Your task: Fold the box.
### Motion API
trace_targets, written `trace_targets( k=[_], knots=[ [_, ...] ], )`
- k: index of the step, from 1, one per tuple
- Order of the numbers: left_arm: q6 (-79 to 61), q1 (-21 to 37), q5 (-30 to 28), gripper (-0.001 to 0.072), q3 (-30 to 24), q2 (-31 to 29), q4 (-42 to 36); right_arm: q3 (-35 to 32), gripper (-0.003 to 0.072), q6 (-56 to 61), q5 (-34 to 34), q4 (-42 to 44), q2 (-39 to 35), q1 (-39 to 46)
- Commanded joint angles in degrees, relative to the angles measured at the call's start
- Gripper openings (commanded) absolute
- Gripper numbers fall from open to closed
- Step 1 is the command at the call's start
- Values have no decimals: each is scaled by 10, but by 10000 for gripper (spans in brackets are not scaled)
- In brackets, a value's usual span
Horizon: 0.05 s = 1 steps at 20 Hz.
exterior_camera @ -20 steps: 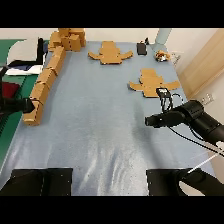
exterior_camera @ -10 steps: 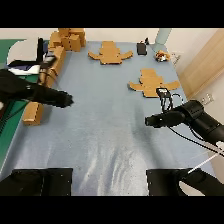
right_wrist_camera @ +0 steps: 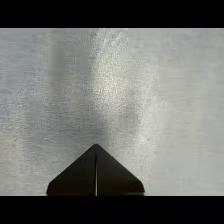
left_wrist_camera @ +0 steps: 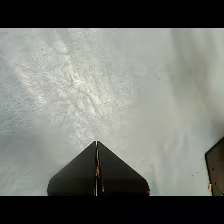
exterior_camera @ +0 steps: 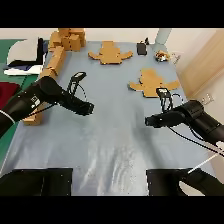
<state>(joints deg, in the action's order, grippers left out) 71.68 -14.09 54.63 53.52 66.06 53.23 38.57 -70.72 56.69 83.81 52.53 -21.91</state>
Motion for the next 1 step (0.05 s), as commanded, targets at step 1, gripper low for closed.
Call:
trace_targets(
  k=[1],
  knots=[
    [2, -6, -7, 14, 1, 10, -12, 0, 2, 0, 0, 0, 0, -1]
  ],
)
